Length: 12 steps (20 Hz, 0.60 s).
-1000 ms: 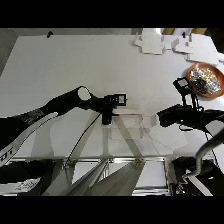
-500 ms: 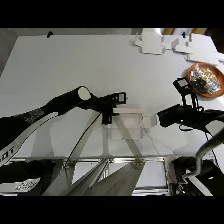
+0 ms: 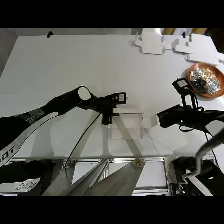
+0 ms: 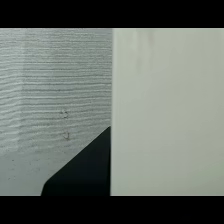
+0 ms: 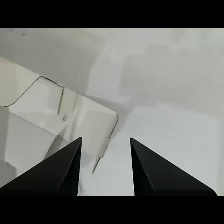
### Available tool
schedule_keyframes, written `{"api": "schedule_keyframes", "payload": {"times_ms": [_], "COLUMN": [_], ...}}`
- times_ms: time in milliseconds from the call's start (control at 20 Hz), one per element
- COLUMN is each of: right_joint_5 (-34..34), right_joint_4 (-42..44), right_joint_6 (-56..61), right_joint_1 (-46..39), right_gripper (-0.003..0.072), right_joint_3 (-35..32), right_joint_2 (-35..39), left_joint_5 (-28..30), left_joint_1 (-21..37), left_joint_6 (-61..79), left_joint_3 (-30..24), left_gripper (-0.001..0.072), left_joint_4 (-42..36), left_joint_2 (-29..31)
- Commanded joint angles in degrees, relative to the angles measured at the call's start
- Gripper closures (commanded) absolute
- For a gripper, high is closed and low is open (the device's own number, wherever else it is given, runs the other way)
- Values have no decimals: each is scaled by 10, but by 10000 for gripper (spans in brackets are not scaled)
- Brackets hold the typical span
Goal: Fold the box and place the chain.
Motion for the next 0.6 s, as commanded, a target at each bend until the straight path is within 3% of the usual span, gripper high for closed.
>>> {"api": "schedule_keyframes", "payload": {"times_ms": [0, 300, 450, 550], "right_joint_5": [5, 77, 81, 91], "right_joint_4": [51, 78, 103, 132], "right_joint_6": [-85, -168, -250, -324], "right_joint_1": [1, 1, 1, 1], "right_gripper": [350, 351, 352, 408], "right_joint_3": [0, 0, 0, 0], "right_joint_2": [0, 0, 0, 0], "left_joint_5": [-2, -2, -2, -2], "left_joint_1": [0, 0, 0, 0], "left_joint_6": [0, 0, 0, 0], "left_joint_3": [0, 0, 0, 0], "left_gripper": [696, 696, 696, 696], "left_joint_4": [0, 0, 0, 0], "left_joint_2": [0, 0, 0, 0]}}
